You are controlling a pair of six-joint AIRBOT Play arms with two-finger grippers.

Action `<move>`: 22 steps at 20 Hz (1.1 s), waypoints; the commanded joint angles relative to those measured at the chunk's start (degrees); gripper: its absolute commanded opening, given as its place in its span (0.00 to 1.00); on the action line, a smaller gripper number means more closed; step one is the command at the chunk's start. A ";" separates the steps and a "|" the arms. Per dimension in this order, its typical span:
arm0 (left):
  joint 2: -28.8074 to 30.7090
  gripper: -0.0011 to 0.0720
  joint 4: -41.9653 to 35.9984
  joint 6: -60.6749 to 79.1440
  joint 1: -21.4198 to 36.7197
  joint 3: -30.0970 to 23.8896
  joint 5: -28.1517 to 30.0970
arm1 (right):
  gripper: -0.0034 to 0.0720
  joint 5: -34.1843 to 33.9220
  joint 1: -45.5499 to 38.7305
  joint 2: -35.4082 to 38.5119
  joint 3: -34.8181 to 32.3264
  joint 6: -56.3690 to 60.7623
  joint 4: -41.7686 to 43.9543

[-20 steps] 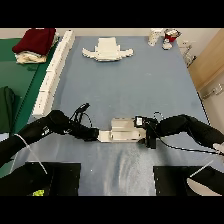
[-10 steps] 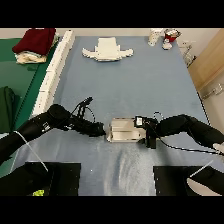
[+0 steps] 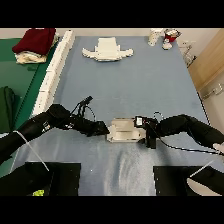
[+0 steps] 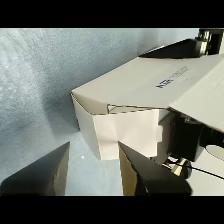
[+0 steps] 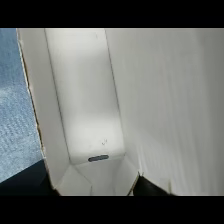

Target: Fold the box.

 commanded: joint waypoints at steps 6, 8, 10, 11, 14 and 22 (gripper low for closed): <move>-1.03 0.65 6.38 -7.76 -8.35 3.74 7.85 | 0.77 0.02 0.02 -0.02 -0.02 0.00 0.00; -1.22 0.65 16.85 -18.32 -12.09 6.14 8.81 | 0.77 0.02 0.02 -0.02 -0.02 0.00 0.00; -1.79 0.65 24.94 -27.50 -15.30 8.17 8.11 | 0.77 0.00 0.04 -0.02 -0.02 0.00 0.00; -2.10 0.65 27.17 -30.91 -16.85 9.07 8.17 | 0.77 0.02 0.02 -0.02 -0.02 0.00 0.00; -3.69 0.65 32.52 -39.60 -20.72 12.07 7.21 | 0.77 0.02 0.04 -0.02 -0.02 0.00 0.00; -8.94 0.56 39.69 -55.67 -26.27 18.49 2.43 | 0.77 0.02 0.04 -0.02 0.00 0.00 0.00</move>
